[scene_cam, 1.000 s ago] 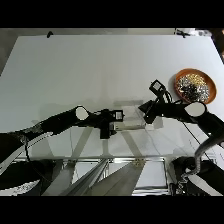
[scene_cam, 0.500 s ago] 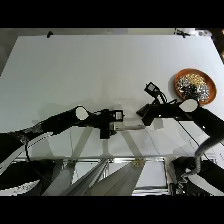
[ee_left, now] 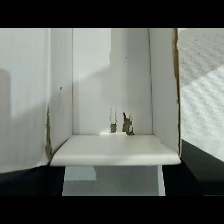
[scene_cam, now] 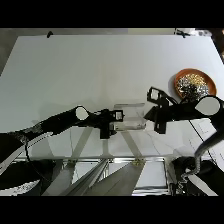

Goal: Fold the box and place the chain.

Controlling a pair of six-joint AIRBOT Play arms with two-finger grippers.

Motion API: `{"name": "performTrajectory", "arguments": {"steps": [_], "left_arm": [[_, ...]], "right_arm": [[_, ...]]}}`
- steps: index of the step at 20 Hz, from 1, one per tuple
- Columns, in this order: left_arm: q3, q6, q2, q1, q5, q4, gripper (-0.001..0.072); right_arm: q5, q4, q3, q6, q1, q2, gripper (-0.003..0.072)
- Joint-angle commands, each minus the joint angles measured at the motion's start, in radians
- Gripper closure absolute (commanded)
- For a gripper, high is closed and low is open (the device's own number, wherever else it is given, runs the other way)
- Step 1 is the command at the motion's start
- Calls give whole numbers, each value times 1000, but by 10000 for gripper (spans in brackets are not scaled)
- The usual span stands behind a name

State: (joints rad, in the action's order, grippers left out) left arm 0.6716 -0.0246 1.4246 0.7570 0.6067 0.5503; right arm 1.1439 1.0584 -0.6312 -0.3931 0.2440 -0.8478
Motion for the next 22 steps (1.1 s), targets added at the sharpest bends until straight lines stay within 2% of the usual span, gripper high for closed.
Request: {"name": "performTrajectory", "arguments": {"steps": [1,2,3,4,5,6,7,9,11,13,17,22], "left_arm": [[0,0,0,-1,0,0,219],[0,0,-1,-1,0,0,219],[0,0,-1,-1,0,0,219],[0,0,-1,-1,0,0,219],[0,0,-1,-1,0,0,219],[0,0,-1,-1,0,0,219],[0,0,0,-1,0,0,219],[0,0,-1,-1,0,0,219],[0,0,-1,-1,0,0,219],[0,0,-1,-1,0,0,219],[0,0,0,-1,0,0,219],[0,0,-1,-1,0,0,219]], "right_arm": [[97,304,2,6,0,13,665],[51,285,4,14,0,3,547],[9,251,4,44,0,-11,310],[-18,238,4,69,0,-26,166],[-26,237,4,85,0,-43,163],[-26,236,4,88,0,-60,194],[-28,219,4,98,0,-78,284],[-27,145,5,197,0,-119,377],[-31,88,5,296,13,-166,428],[-35,97,5,355,49,-205,471],[-68,98,5,402,60,-258,471],[-82,97,5,401,60,-260,471]]}}
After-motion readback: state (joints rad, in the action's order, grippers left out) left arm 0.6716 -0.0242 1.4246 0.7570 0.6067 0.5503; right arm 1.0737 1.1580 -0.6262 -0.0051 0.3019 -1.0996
